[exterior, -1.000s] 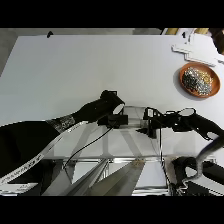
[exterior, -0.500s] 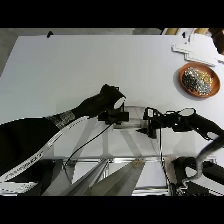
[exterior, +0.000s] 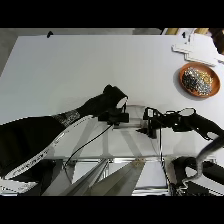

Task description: Fold the box and place the chain.

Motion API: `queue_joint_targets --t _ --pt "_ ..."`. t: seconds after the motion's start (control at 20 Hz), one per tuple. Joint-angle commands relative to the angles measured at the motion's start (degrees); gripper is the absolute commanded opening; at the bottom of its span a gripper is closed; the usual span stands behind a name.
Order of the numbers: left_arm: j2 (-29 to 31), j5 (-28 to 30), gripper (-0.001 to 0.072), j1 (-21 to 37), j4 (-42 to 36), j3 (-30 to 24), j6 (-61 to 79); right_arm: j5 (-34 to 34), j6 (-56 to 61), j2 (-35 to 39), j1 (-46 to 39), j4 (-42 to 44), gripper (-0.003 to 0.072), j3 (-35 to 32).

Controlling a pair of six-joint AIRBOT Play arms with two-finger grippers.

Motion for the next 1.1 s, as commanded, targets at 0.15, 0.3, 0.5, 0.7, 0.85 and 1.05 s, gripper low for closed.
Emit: queue_joint_targets --t 0.15,0.3,0.5,0.7,0.85,1.05 --pt "2.7 0.4 0.0286 0.3 0.1 0.1 2.8 0.0 0.0 0.0 0.0 0.0 0.0339 0.0" --pt "6.0 -1.7 0.0274 1.4 0.2 0.0 10.8 0.0 0.0 0.0 0.0 0.0 0.0339 0.0" --pt "12.1 -2.0 0.0274 3.7 -0.5 -0.1 17.5 0.0 0.0 0.0 0.0 0.0 0.0339 0.0" --pt "19.5 -2.2 0.0310 6.8 -0.5 -0.2 30.3 0.0 0.0 0.0 0.0 0.0 0.0339 0.0" --pt "25.3 -2.8 0.0514 9.4 -0.5 -3.0 48.6 0.0 0.0 0.0 0.0 0.0 0.0339 0.0" --pt "32.2 4.6 0.0574 13.7 -8.2 -15.2 83.1 0.0 0.0 0.0 0.0 0.0 0.0339 0.0"
